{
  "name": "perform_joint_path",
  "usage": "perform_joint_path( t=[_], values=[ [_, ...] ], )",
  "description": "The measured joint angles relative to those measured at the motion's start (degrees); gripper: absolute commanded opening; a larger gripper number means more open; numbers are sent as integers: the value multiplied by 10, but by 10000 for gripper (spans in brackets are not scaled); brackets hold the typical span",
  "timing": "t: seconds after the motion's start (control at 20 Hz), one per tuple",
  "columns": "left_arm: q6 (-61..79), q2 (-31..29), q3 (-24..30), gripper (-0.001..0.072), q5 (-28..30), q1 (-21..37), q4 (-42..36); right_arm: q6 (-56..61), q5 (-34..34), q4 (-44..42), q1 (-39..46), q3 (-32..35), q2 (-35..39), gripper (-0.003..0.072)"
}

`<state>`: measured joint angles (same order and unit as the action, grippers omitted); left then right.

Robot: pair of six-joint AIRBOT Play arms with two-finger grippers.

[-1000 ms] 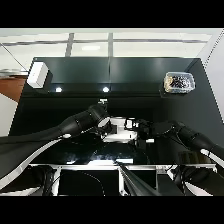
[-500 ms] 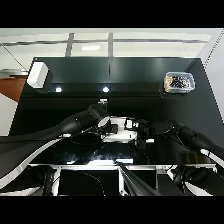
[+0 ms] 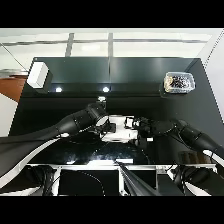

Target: Fold the box and place the chain.

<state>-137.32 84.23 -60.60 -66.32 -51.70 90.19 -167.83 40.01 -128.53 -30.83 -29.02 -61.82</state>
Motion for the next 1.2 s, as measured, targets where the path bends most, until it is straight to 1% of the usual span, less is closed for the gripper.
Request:
perform_joint_path(
  t=[0.15, 0.35, 0.4, 0.45, 0.5, 0.65, 0.7, 0.75, 0.85, 0.95, 1.2],
  values=[
    [-16, -6, 12, 28, 0, -1, 11, 5, 24, 39, 0, -14, 10, 707],
    [-27, -10, 35, 28, 23, -1, 10, -3, 29, 58, 0, -20, 10, 707],
    [-28, -10, 39, 29, 23, -1, 10, -7, 29, 58, 0, -21, 7, 692],
    [-29, -10, 41, 29, 27, -1, 10, -14, 26, 55, 0, -21, 3, 537],
    [-30, -10, 43, 29, 29, -1, 10, -19, 25, 49, 0, -22, 0, 478],
    [-30, -10, 46, 28, 35, -1, 9, -27, 20, 33, 0, -22, -5, 473],
    [-30, -10, 47, 29, 36, -1, 9, -29, 18, 30, 0, -22, -6, 357],
    [-30, -10, 47, 28, 37, -1, 9, -30, 18, 25, 0, -22, -7, 257],
    [-30, -10, 48, 29, 38, -1, 8, -28, 17, 15, 0, -22, -7, 259],
    [-30, -10, 48, 29, 38, -1, 8, -19, 16, 7, 0, -22, -8, 191],
    [-28, -10, 48, 29, 39, -1, 8, 2, 13, -3, -11, -22, -8, 191]
  ],
)
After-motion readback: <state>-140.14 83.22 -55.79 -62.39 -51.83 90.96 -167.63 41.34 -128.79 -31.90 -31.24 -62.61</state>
